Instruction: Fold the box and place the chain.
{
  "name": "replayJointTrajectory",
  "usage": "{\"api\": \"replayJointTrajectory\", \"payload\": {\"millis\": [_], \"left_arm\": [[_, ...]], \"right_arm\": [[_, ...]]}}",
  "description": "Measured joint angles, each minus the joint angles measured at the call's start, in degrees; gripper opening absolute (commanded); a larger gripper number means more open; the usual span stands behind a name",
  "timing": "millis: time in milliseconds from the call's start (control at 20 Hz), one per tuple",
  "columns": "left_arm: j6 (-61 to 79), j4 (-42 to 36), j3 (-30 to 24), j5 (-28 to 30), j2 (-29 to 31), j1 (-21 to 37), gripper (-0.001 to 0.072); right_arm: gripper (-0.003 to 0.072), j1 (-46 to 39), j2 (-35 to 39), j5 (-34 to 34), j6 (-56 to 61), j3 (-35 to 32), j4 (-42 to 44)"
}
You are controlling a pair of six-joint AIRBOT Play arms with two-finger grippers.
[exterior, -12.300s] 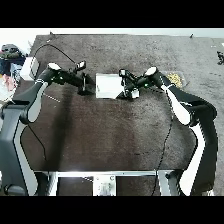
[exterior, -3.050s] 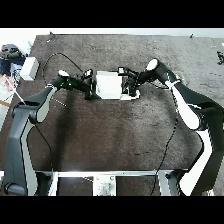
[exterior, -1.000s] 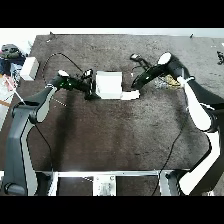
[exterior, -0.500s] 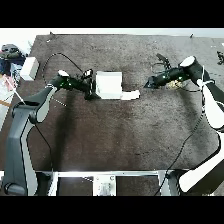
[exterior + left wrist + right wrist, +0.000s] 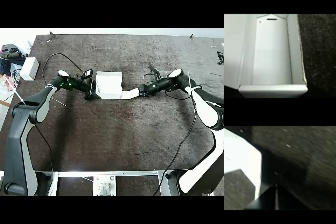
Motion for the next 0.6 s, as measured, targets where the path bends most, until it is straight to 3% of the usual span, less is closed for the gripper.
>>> {"api": "replayJointTrajectory", "payload": {"millis": [150, 200, 250, 600], "left_arm": [[0.00, 0.00, 0.00, -0.02, 0.00, 0.02, 0.0337], [0.00, 0.00, 0.00, 0.00, 0.00, 0.02, 0.0336], [0.00, 0.00, 0.00, -0.02, 0.00, 0.02, 0.0336], [0.00, 0.00, 0.00, -0.02, 0.00, 0.02, 0.0336]], "right_arm": [[0.0188, 0.96, 0.50, 0.07, -1.60, -0.11, 5.05], [0.0437, 1.05, 0.87, 0.00, -1.95, -0.13, 6.14], [0.0593, 1.25, 1.29, -0.11, -2.14, -0.11, 7.06], [0.0592, 6.10, 2.36, -1.55, -2.03, 2.84, 8.81]]}}
